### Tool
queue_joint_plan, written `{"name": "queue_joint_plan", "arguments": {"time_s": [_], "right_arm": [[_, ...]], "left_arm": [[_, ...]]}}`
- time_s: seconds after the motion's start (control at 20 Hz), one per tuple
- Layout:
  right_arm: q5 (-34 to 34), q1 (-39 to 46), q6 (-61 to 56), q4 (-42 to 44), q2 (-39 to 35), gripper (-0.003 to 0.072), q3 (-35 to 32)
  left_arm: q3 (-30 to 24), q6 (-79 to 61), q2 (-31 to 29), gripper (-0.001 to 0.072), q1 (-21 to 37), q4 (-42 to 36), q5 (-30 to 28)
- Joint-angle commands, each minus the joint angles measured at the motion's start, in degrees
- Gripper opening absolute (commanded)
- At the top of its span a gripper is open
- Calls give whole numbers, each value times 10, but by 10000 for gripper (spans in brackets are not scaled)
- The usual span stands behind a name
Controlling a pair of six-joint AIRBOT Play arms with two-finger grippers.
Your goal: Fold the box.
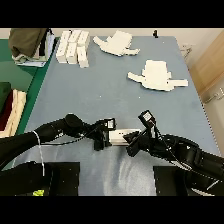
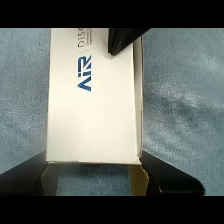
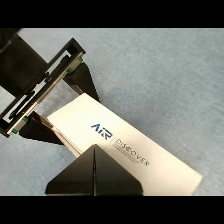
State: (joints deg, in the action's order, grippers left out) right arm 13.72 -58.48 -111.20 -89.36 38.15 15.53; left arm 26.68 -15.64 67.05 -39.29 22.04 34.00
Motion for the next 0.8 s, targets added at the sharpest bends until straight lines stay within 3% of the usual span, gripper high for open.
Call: {"name": "queue_joint_plan", "arguments": {"time_s": [0.0, 0.75], "right_arm": [[-3, -2, -9, 3, 0, 2, -10], [-35, -2, -9, 31, 23, 2, -59]], "left_arm": [[0, 0, 0, 469, 0, 0, 0], [0, 0, 0, 470, 0, 0, 0]]}}
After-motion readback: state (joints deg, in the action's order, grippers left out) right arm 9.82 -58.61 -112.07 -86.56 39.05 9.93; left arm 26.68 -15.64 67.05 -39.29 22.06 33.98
